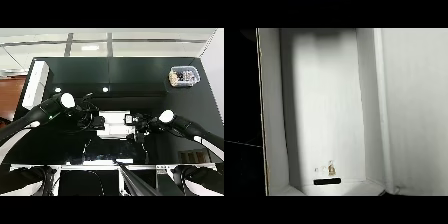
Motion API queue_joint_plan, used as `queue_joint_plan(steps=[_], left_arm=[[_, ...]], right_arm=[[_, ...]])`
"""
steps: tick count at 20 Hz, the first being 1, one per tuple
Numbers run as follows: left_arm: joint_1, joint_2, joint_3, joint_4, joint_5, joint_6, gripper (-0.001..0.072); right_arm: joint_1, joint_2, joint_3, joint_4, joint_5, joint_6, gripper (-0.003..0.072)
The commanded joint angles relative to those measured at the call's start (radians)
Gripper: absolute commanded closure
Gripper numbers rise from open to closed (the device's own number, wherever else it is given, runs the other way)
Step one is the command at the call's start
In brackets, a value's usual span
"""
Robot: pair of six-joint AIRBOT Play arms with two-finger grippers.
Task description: Fold the box and place the chain.
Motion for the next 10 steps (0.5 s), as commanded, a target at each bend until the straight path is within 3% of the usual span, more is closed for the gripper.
queue_joint_plan(steps=[1, 6, 10], left_arm=[[-0.006, 0.0, 0.001, 0.035, 0.018, -0.05, 0.0309], [-0.088, 0.0, 0.039, 0.254, 0.018, -0.215, 0.0309], [-0.141, -0.001, 0.058, 0.325, 0.018, -0.333, 0.0321]], right_arm=[[0.0, 0.0, 0.0, 0.0, 0.0, 0.0, 0.0494], [0.0, 0.0, 0.0, 0.0, 0.0, 0.0, 0.0494], [0.0, 0.0, 0.0, 0.0, 0.0, 0.0, 0.0494]])
